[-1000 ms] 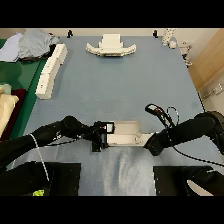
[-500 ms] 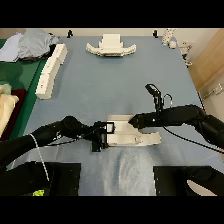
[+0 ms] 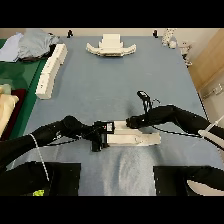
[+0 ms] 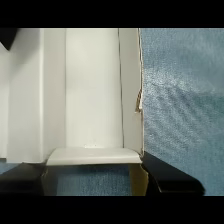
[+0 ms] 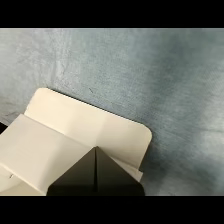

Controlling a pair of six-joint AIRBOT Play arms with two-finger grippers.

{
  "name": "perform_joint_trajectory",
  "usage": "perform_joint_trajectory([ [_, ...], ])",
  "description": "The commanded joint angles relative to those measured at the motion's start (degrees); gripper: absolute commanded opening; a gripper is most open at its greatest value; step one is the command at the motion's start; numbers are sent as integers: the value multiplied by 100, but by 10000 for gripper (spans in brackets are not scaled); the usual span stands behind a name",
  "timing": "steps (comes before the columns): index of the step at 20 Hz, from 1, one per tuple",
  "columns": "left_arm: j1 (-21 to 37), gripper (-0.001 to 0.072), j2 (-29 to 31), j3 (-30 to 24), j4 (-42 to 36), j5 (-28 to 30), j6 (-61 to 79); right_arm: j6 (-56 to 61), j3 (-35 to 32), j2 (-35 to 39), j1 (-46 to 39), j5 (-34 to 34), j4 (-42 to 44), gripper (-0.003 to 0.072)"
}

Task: Fold the box.

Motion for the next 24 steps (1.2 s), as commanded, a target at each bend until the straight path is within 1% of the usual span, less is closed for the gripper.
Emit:
perform_joint_trajectory([
  [1,2,480,4,0,7,-9,15,-131,4,-170,48,17,-15,1],
  [3,2,480,4,0,7,-9,15,-133,4,-109,48,20,-17,0],
  [6,0,480,4,0,7,-9,15,-175,61,181,46,13,-72,1],
  [8,2,480,4,0,7,-9,15,-173,131,544,46,-39,-173,1],
  [10,2,480,4,0,7,-9,15,-173,170,1032,42,-269,-337,1],
  [12,2,480,4,0,7,-7,15,-170,168,1515,44,-774,-549,1],
  [15,2,480,4,0,7,-9,15,-225,138,2103,50,-1823,-726,1],
  [17,2,480,4,0,7,-9,15,-564,13,2411,50,-2400,-723,1],
  [19,2,480,4,0,7,-9,15,-1147,-219,2667,90,-2949,-802,1],
  [21,2,480,4,0,7,-9,15,-1521,-452,2785,85,-3193,-1141,5],
  [22,2,480,4,0,7,-9,15,-1637,-527,2771,85,-3200,-1373,48],
  [23,2,480,4,0,7,-9,15,-1840,-568,2728,85,-3169,-1556,258],
  [24,2,480,4,0,7,-9,15,-2131,-575,2658,85,-3112,-1786,531],
])
